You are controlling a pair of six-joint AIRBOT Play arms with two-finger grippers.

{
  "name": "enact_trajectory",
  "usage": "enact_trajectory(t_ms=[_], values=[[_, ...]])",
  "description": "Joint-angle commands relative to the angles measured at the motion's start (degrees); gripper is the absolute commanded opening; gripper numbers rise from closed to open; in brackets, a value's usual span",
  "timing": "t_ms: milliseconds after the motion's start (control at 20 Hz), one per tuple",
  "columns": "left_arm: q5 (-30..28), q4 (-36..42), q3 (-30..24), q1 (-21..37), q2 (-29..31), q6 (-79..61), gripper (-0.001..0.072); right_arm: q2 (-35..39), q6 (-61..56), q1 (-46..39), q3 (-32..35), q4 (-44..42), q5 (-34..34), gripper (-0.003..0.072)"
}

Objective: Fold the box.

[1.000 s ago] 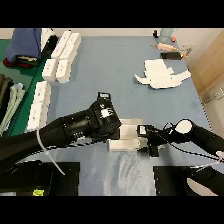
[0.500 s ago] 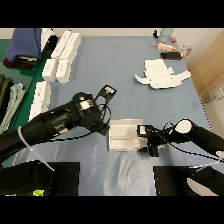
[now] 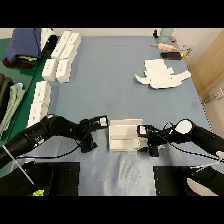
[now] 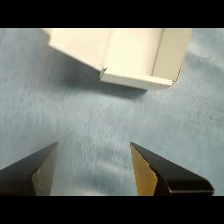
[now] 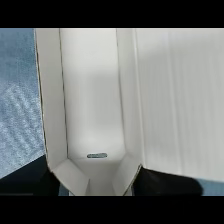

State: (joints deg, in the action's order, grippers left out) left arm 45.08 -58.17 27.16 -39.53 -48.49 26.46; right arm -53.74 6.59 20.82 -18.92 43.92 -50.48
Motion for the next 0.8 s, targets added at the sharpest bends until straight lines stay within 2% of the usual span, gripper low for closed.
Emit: enact_trajectory(t_ms=[0,100,250,400,750], values=[[-8.9,14.8,-6.0,-0.3,-1.3,-23.5,0.0700,0.0,0.0,0.0,0.0,0.0,0.0,0.0527],[-9.6,22.3,-6.1,-2.5,-4.1,-29.9,0.0700,0.0,0.0,0.0,0.0,0.0,0.0,0.0528],[-14.3,31.2,-6.1,-5.0,-8.7,-33.8,0.0700,0.0,0.0,0.0,0.0,0.0,0.0,0.0528],[-16.3,31.4,-6.0,-5.5,-11.1,-33.5,0.0700,0.0,0.0,0.0,0.0,0.0,0.0,0.0528],[-15.0,33.0,-5.6,-5.5,-11.2,-33.1,0.0700,0.0,0.0,0.0,0.0,0.0,0.0,0.0528]])
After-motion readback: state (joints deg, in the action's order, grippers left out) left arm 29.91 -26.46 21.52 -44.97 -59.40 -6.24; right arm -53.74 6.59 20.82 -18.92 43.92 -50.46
